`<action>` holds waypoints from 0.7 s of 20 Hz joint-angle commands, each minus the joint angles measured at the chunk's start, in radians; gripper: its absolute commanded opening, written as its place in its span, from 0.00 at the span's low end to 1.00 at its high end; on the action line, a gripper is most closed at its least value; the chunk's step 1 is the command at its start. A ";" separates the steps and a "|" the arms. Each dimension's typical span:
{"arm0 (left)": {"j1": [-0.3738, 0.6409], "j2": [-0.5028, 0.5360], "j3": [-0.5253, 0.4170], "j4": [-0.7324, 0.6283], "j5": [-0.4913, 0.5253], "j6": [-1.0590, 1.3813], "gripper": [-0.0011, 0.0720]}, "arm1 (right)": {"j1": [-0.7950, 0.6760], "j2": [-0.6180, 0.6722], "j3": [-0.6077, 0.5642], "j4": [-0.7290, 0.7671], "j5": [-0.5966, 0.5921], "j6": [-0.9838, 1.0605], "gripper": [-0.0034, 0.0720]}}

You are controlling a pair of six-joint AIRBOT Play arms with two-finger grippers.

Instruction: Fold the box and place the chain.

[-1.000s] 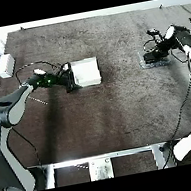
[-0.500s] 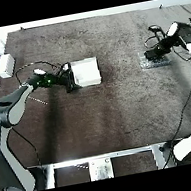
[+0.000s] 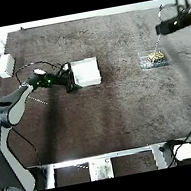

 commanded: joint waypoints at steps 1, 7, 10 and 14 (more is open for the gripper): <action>0.001 0.001 0.001 0.000 0.000 0.000 0.65 | 0.001 0.136 0.002 0.236 -0.101 -0.091 0.04; 0.001 0.001 0.001 0.000 0.000 0.000 0.65 | 0.116 0.310 0.019 0.661 -0.312 -0.361 0.04; 0.001 0.001 0.001 0.000 0.000 0.000 0.65 | 0.250 0.311 0.093 0.658 -0.352 -0.389 0.03; 0.001 0.001 0.001 0.000 0.000 0.000 0.65 | 0.398 0.305 0.100 0.468 -0.369 -0.323 0.03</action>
